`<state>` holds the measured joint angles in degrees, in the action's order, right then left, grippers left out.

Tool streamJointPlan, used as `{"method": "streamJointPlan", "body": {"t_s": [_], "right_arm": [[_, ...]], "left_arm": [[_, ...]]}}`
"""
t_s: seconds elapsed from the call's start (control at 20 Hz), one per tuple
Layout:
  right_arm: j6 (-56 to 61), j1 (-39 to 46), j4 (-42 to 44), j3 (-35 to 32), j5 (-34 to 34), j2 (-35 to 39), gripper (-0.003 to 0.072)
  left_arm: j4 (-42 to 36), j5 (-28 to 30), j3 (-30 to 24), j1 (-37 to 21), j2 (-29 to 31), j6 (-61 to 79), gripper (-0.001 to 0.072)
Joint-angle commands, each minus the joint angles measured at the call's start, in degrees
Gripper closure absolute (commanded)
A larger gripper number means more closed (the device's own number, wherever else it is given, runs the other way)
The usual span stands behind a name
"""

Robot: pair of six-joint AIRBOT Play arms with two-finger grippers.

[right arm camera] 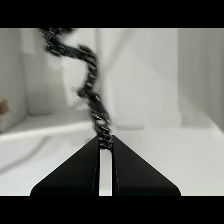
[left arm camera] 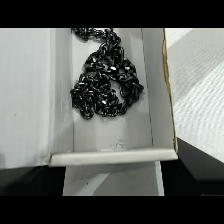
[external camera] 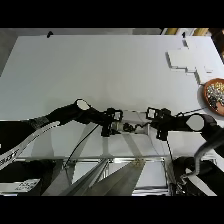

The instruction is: Fold the box and place the chain.

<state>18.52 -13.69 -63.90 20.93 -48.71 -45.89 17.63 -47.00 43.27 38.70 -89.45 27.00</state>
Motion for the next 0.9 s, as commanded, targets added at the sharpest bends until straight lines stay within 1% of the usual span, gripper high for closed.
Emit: {"method": "streamJointPlan", "body": {"t_s": [0.0, 0.1, 0.15, 0.2, 0.3, 0.4, 0.5, 0.6, 0.7, 0.85], "right_arm": [[15.61, 0.02, -6.62, -0.02, -1.9, 7.23, 0.0664], [20.39, 0.0, -5.62, -0.02, -3.21, 12.52, 0.0664], [21.94, 0.0, -3.21, -0.02, -3.78, 14.75, 0.0664], [22.18, 0.0, 1.66, -0.02, -4.26, 16.31, 0.0663], [21.2, 0.0, 15.67, -0.02, -4.7, 17.77, 0.0663], [14.4, -0.31, 29.05, -0.02, -4.42, 17.59, 0.0664], [7.65, -1.86, 38.4, -0.02, -4.17, 16.65, 0.0663], [4.9, -4.74, 42.23, -0.02, -3.72, 14.95, 0.0663], [4.94, -8.66, 41.99, -0.02, -1.66, 12.52, 0.0663], [4.94, -13.49, 41.13, -0.02, 3.91, 7.74, 0.0663]], "left_arm": [[0.09, 0.02, 0.04, -0.04, 0.0, 0.0, 0.0575], [0.07, 0.02, 0.04, -0.04, 0.0, 0.0, 0.0575], [0.07, 0.02, 0.04, -0.04, 0.0, 0.0, 0.0575], [0.07, 0.02, 0.04, -0.04, 0.0, 0.0, 0.0575], [0.07, 0.02, 0.04, -0.04, 0.0, 0.0, 0.0575], [0.07, 0.02, 0.04, -0.04, 0.0, 0.0, 0.0575], [0.07, 0.02, 0.04, -0.04, 0.0, 0.0, 0.0575], [0.07, 0.02, 0.04, -0.04, 0.0, 0.0, 0.0575], [0.02, 0.02, 0.04, -0.02, 0.0, 0.0, 0.0575], [0.0, 0.02, 0.04, -0.04, 0.0, 0.0, 0.0575]]}}
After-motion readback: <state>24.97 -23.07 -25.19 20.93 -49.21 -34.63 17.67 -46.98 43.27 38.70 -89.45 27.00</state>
